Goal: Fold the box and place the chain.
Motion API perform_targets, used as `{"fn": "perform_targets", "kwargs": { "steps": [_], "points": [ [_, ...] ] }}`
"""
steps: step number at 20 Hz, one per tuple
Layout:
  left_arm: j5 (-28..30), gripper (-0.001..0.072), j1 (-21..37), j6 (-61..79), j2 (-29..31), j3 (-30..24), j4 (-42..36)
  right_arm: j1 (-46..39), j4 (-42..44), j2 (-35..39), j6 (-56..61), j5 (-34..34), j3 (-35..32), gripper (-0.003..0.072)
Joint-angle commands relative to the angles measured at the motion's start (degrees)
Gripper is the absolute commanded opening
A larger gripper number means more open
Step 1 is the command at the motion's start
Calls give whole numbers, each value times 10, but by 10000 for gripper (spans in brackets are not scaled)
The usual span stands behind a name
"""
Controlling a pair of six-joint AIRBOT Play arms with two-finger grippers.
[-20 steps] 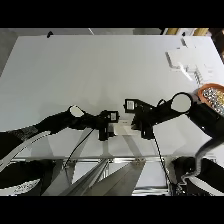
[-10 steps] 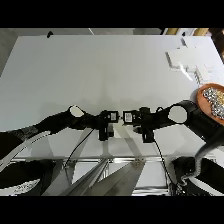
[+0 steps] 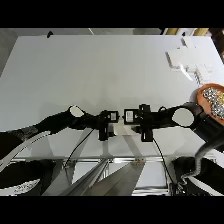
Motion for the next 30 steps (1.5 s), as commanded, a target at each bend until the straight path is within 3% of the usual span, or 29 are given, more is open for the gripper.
{"fn": "perform_targets", "kwargs": {
  "steps": [1, 3, 11, 13, 17, 20, 30],
  "points": [
    [0, 344, 0, 0, 0, 0, 0, 26, 9, 2, -2, 17, 0, 284],
    [0, 344, 0, 0, 0, 0, 0, 33, -11, -2, 0, 3, 0, 346],
    [0, 344, 0, 0, 0, 0, 0, 33, -56, -20, 35, -56, 0, 334],
    [0, 344, 0, 0, 0, 0, 0, 33, -56, -20, 35, -59, 0, 232],
    [0, 344, 0, 0, 0, 0, 0, 33, -54, -20, 35, -58, 0, 216],
    [0, 344, 0, 0, 0, 0, 0, 33, -53, -20, 35, -58, 0, 102],
    [0, 344, 0, 0, 0, 0, 0, 33, -29, -47, 34, -70, -1, 95]
  ]
}}
